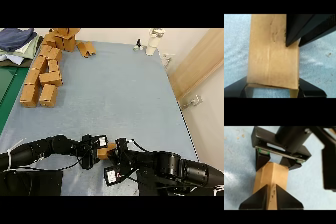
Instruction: Fold the box.
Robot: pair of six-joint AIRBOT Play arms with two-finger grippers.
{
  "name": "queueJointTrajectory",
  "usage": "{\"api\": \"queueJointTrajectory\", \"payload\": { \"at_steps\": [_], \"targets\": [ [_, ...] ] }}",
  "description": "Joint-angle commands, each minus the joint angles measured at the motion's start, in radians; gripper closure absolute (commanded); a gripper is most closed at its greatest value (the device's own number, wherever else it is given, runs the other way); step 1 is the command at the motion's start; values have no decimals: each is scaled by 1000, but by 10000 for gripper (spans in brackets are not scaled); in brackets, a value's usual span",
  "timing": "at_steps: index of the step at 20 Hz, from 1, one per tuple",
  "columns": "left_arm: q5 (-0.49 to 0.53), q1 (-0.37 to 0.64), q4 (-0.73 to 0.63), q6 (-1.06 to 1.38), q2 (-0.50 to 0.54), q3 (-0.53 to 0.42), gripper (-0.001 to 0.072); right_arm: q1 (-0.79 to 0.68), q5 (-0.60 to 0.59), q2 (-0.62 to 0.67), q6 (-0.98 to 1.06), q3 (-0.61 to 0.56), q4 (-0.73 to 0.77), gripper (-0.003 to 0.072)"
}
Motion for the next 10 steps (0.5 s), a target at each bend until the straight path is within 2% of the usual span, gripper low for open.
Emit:
{"api": "queueJointTrajectory", "payload": {
  "at_steps": [1, 10],
  "targets": [
    [-2, 0, 0, 1, 1, 0, 250, 0, 16, 10, 10, 2, -17, 534],
    [-2, 0, 0, 1, 1, 0, 250, 0, 22, 5, 34, 13, -50, 548]
  ]
}}
